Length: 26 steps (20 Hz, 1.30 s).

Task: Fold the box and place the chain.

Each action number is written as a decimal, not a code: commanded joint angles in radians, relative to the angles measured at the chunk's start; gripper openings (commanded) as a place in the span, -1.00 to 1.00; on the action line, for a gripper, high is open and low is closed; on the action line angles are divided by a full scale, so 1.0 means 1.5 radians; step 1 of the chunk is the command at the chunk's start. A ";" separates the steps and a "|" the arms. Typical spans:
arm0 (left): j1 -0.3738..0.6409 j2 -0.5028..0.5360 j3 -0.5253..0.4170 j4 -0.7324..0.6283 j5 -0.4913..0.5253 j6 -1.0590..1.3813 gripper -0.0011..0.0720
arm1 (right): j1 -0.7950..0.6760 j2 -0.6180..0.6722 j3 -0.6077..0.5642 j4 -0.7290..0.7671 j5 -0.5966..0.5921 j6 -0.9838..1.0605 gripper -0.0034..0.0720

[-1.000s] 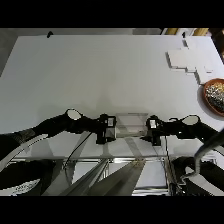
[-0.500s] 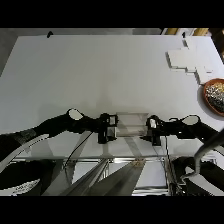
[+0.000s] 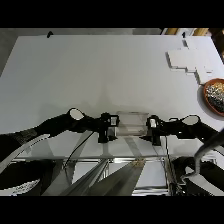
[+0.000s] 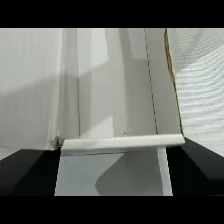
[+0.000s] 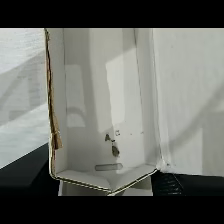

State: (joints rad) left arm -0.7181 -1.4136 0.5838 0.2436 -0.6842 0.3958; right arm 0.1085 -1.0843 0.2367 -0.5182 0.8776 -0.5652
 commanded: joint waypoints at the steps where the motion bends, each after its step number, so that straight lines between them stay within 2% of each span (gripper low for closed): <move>1: -0.001 -0.002 0.002 0.001 0.000 -0.001 0.59 | 0.000 0.001 0.000 -0.001 0.001 -0.001 -0.18; 3: -0.001 -0.003 0.002 0.004 0.000 0.001 0.10 | 0.000 0.001 0.000 0.000 0.001 -0.001 -0.18; 5: -0.001 -0.004 0.002 0.008 0.001 0.003 -0.07 | 0.000 0.001 0.000 -0.001 0.001 -0.001 -0.18; 26: 0.000 -0.004 0.002 0.007 0.000 0.002 -0.06 | 0.000 0.001 0.000 0.000 0.006 -0.001 -0.19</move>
State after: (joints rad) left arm -0.7181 -1.4189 0.5861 0.2543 -0.6846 0.3988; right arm 0.1085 -1.0843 0.2367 -0.5190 0.8772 -0.5667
